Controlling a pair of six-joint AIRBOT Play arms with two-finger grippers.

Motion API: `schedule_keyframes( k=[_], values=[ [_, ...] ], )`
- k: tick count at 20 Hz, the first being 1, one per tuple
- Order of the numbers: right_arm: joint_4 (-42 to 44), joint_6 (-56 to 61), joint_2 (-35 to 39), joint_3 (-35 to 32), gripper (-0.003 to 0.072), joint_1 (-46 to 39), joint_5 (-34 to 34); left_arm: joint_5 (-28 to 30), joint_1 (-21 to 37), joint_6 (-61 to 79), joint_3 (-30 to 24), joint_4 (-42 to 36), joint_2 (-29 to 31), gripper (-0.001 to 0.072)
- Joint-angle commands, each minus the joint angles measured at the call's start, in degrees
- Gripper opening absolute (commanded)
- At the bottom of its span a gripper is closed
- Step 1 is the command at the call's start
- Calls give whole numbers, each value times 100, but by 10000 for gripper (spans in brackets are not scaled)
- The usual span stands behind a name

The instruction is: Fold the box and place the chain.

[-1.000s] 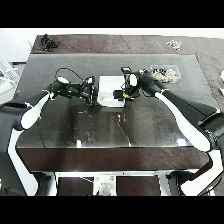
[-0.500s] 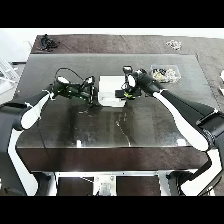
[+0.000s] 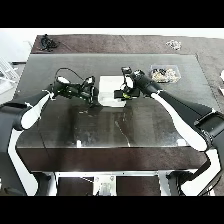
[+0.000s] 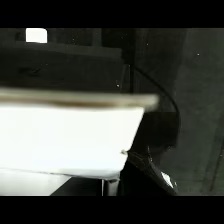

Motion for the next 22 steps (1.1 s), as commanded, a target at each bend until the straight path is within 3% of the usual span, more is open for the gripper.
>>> schedule_keyframes(
  k=[1, 10, 12, 16, 22],
  values=[
    [-2, 35, -39, 0, 11, 26, 50, 22, 7, 7, 0, 0, 0, 593],
    [-2, 79, -37, 0, 13, 59, 55, 24, 7, 7, 0, 2, 0, 593],
    [-13, 149, 0, 0, 176, 57, 52, 24, 7, 7, 0, 2, 0, 593],
    [-22, 179, 146, 22, 275, 55, 48, 24, 7, 7, 0, 2, 0, 594],
    [-22, 173, 352, 168, 275, 57, 46, 26, 7, 7, 0, 4, 0, 593]
  ],
)
